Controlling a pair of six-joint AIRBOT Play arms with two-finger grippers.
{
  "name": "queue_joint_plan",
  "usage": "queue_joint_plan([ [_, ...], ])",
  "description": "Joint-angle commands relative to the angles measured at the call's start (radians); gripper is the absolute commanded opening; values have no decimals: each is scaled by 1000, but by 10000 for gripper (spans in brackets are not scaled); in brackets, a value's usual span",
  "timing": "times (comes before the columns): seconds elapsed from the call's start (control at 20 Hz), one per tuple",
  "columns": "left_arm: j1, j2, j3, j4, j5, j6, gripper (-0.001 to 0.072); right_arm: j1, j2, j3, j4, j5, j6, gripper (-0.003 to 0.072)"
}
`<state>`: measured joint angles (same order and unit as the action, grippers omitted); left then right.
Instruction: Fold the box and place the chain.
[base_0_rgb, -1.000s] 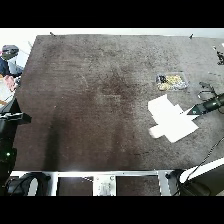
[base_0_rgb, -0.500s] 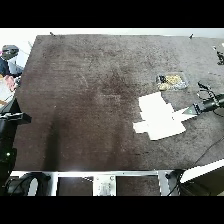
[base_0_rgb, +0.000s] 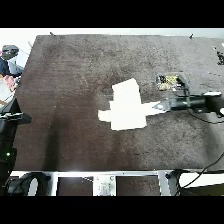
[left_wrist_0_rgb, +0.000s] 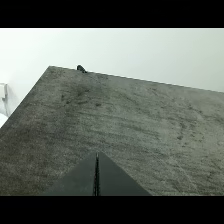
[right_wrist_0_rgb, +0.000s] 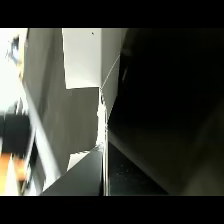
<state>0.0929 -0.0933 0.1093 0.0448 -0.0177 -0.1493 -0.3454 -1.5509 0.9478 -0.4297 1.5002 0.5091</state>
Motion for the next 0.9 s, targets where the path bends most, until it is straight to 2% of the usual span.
queue_joint_plan([
  [0.0,0,0,0,0,0,0,12,216,48,-85,266,-291,-45,8],
  [0.2,0,0,2,0,0,0,12,389,29,-84,344,-527,-50,8],
  [0.3,0,0,2,0,-5,-1,11,422,28,-84,337,-636,-49,8],
  [0.4,0,0,2,0,-57,-5,14,423,27,-84,315,-699,-50,8],
  [0.45,0,0,3,2,-122,15,235,423,27,-84,289,-724,-50,8],
  [0.5,0,0,6,2,-200,47,575,423,27,-84,257,-745,-50,8],
  [0.55,0,0,17,1,-291,68,581,423,27,-84,235,-758,-57,8],
  [0.65,0,-1,40,-1,-407,134,465,423,17,-84,224,-764,-104,8],
  [0.75,0,-13,61,-5,-438,131,467,422,-11,-83,228,-755,-129,8],
  [0.85,0,-92,104,-8,-497,132,480,422,-24,-82,234,-749,-178,8],
])
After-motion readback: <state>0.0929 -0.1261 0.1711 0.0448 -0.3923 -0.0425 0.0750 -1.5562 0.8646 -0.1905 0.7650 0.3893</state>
